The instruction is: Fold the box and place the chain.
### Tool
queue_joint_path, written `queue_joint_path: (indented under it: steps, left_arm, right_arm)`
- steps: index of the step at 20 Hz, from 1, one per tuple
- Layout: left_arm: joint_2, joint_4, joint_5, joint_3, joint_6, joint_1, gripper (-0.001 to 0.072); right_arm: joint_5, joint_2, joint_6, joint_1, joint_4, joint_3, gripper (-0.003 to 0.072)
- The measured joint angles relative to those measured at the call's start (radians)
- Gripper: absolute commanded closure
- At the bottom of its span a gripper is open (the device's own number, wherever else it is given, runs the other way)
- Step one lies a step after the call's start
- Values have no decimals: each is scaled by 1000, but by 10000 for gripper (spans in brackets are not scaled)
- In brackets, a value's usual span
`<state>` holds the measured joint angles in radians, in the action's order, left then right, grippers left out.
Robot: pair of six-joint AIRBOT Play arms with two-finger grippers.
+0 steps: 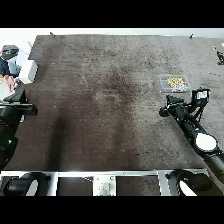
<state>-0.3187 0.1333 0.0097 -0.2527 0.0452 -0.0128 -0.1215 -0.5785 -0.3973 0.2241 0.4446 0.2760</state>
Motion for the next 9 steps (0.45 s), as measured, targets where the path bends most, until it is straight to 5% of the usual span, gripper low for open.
queue_joint_path:
  steps: [9]
  left_arm:
    - [0,2,-9,3,0,-2,697]
  right_arm:
    - [0,0,0,0,0,0,679]
